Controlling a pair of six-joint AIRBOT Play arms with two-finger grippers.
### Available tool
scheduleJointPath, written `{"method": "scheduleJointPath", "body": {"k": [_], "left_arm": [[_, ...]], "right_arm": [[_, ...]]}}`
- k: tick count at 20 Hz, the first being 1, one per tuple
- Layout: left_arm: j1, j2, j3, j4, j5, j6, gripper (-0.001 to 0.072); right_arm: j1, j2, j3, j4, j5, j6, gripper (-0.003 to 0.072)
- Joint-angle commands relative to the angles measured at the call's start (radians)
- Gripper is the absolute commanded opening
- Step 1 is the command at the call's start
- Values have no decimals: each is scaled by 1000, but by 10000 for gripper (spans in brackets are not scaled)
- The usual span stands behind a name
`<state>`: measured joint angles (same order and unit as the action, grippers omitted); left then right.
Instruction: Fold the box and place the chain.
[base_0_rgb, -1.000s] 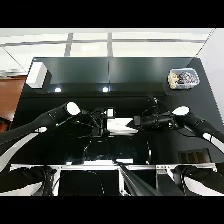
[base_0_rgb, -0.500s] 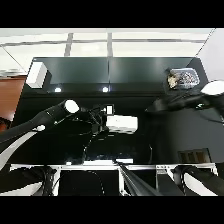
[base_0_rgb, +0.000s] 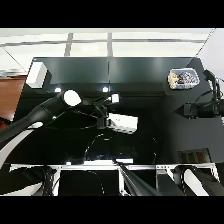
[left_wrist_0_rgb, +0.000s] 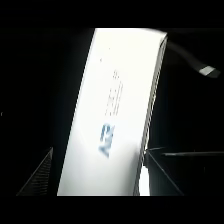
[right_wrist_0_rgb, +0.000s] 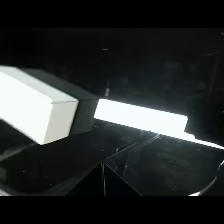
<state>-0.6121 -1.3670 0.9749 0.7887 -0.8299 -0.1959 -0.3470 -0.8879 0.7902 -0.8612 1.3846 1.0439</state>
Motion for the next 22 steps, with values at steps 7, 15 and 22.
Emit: {"method": "scheduleJointPath", "body": {"k": [7,15,22], "left_arm": [[-78,-213,214,7,-95,-172,710],[-79,-227,222,15,-161,-182,709],[-81,-227,222,27,-170,-118,710]], "right_arm": [[-24,11,-85,22,-73,-8,15],[-24,11,-85,22,-80,-8,15],[-24,11,-85,21,-80,-8,15]]}}
